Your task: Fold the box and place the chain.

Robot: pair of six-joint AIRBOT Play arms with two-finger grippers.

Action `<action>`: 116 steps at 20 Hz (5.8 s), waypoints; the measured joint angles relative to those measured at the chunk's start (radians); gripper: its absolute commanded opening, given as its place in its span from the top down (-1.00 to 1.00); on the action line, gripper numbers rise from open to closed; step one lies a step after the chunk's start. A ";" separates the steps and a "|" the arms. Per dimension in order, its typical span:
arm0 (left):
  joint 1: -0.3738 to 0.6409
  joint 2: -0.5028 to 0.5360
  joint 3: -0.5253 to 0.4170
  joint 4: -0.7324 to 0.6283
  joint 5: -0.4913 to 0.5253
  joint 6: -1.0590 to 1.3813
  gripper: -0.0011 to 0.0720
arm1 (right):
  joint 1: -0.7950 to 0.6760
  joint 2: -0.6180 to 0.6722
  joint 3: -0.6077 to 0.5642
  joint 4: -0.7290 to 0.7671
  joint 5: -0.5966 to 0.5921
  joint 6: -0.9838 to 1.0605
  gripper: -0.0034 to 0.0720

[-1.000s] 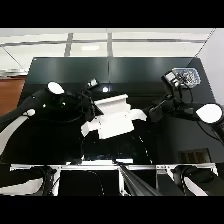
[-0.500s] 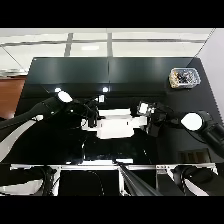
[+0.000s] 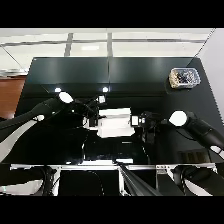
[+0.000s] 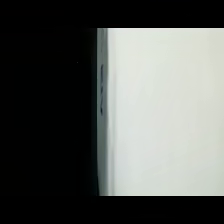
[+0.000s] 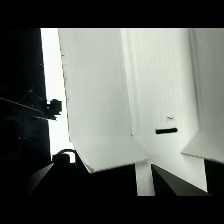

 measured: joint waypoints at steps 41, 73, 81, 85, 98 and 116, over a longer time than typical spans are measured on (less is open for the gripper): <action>0.000 0.000 0.000 0.004 -0.010 0.002 0.90 | -0.074 -0.282 0.086 0.397 -0.045 -0.354 -0.97; 0.011 0.043 -0.001 0.021 -0.008 -0.057 -0.99 | -0.039 -0.302 0.098 0.265 -0.105 -0.200 -0.35; 0.119 0.270 -0.002 0.343 -0.199 -0.546 -0.24 | -0.039 -0.302 0.098 0.266 -0.106 -0.199 -0.35; 0.103 0.275 -0.050 0.266 -0.399 -0.796 0.90 | -0.039 -0.302 0.098 0.266 -0.106 -0.199 -0.35; 0.066 0.148 -0.083 -0.340 0.033 -0.547 0.90 | -0.039 -0.302 0.098 0.266 -0.104 -0.199 0.47; 0.216 0.107 0.064 -0.020 -0.229 -0.734 0.91 | -0.039 -0.302 0.098 0.267 -0.103 -0.198 0.47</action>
